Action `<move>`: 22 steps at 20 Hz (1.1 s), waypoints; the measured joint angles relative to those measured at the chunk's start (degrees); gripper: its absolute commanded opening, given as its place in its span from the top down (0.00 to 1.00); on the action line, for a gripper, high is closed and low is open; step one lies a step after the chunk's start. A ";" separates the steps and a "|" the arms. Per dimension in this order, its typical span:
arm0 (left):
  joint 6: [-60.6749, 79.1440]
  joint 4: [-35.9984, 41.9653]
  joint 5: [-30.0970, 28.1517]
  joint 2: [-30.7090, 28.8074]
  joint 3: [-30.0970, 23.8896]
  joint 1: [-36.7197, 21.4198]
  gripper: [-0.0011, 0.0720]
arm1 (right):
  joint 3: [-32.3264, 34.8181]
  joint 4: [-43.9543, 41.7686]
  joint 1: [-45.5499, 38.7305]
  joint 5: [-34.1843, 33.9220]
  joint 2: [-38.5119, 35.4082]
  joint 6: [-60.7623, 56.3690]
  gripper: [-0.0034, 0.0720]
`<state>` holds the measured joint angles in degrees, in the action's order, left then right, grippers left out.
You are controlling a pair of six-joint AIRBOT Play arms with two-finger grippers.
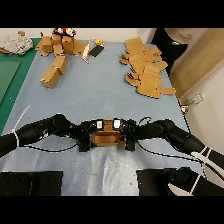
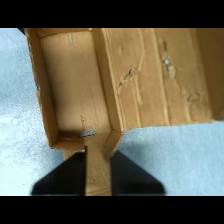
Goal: Fold the box.
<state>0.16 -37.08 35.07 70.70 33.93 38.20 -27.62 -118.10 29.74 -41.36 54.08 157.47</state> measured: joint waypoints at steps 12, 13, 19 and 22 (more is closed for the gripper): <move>0.00 0.00 0.02 0.00 0.00 0.00 0.35 | 0.00 -1.66 3.06 1.57 0.20 2.99 0.77; 0.00 0.00 0.00 0.00 0.00 0.00 0.35 | 0.02 -1.70 3.15 1.84 0.20 3.10 0.77; 0.00 0.00 0.00 0.00 0.00 0.00 0.35 | 0.00 -3.21 3.85 2.75 0.28 4.15 0.20; 0.00 0.00 0.00 0.00 0.00 0.00 0.35 | -0.02 -3.61 3.89 2.89 0.94 4.44 0.20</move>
